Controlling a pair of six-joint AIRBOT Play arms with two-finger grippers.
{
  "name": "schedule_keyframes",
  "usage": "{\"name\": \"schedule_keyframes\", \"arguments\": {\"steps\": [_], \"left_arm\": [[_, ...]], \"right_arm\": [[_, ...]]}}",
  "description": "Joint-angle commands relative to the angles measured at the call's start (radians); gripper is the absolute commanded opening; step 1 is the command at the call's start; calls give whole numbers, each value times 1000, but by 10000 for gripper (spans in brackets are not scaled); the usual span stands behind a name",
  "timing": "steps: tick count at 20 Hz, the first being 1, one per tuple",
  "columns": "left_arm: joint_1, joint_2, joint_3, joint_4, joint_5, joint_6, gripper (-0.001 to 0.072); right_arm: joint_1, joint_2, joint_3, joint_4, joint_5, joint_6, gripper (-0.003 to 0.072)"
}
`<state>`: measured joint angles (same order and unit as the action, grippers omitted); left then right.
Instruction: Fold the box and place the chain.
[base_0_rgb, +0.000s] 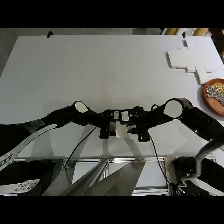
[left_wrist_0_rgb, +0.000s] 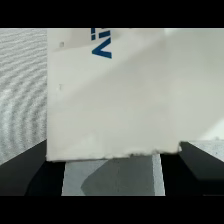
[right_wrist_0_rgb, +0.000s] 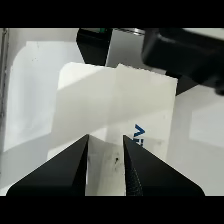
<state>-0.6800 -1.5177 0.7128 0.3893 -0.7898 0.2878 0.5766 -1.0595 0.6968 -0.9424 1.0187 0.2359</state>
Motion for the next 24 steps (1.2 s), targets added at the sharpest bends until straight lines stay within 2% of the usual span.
{"name": "schedule_keyframes", "arguments": {"steps": [1,4,8,11,14,16,20,21,22,24], "left_arm": [[1,0,0,0,0,0,289],[1,0,0,0,0,0,289],[1,0,0,0,0,0,289],[1,0,0,0,0,0,289],[1,0,0,0,0,0,289],[1,0,0,0,0,0,289],[1,0,0,0,0,0,289],[1,0,0,0,0,0,289],[1,0,0,0,0,0,289],[1,0,0,0,0,0,289]], "right_arm": [[10,3,-3,-5,-5,31,269],[10,20,-3,-26,12,76,272],[10,48,-19,-163,-28,166,272],[10,48,-25,-171,-45,179,267],[10,48,-25,-171,-67,179,225],[10,50,-25,-171,-65,181,162],[10,79,-25,-171,-66,186,155],[10,95,-25,-171,-67,186,143],[10,109,-25,-172,-70,186,100],[10,118,-25,-172,-84,186,99]]}}
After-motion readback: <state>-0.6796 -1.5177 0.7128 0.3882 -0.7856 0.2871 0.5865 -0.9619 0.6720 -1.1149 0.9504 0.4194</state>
